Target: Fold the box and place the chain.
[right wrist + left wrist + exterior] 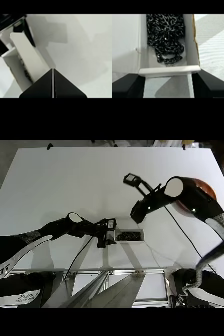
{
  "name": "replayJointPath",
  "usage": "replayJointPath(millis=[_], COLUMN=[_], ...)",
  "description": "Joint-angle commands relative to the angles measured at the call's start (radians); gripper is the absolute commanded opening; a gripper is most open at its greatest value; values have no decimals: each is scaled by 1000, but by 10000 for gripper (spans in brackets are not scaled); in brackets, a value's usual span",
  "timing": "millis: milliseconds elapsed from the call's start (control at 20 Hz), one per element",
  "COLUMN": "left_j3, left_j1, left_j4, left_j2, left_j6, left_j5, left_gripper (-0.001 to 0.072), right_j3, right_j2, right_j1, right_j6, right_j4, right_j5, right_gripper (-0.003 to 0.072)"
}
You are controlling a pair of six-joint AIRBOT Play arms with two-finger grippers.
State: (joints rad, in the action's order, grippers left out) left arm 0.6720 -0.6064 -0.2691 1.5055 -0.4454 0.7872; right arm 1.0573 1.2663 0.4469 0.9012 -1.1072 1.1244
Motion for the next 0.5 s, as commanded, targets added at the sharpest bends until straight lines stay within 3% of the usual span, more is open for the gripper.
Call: replayJointPath(millis=[0, 100, 200, 250, 450], left_j3=[0, 0, 0, 0, 0], left_j1=[0, 0, 0, 0, 0], left_j4=[0, 0, 0, 0, 0], left_j2=[0, 0, 0, 0, 0], left_j6=[0, 0, 0, 0, 0], left_j5=[2, 2, 2, 2, 2], left_gripper=[331, 331, 331, 331, 331], right_j3=[-63, -84, -87, -87, -109], right_j2=[-14, -23, -39, -53, -116], right_j1=[48, 84, 122, 143, 214], right_j6=[-150, -161, -180, -200, -268], right_j4=[25, 20, 19, 16, -28], right_j5=[-3, -1, -3, -5, -25], right_gripper=[13, 15, 189, 238, 238])
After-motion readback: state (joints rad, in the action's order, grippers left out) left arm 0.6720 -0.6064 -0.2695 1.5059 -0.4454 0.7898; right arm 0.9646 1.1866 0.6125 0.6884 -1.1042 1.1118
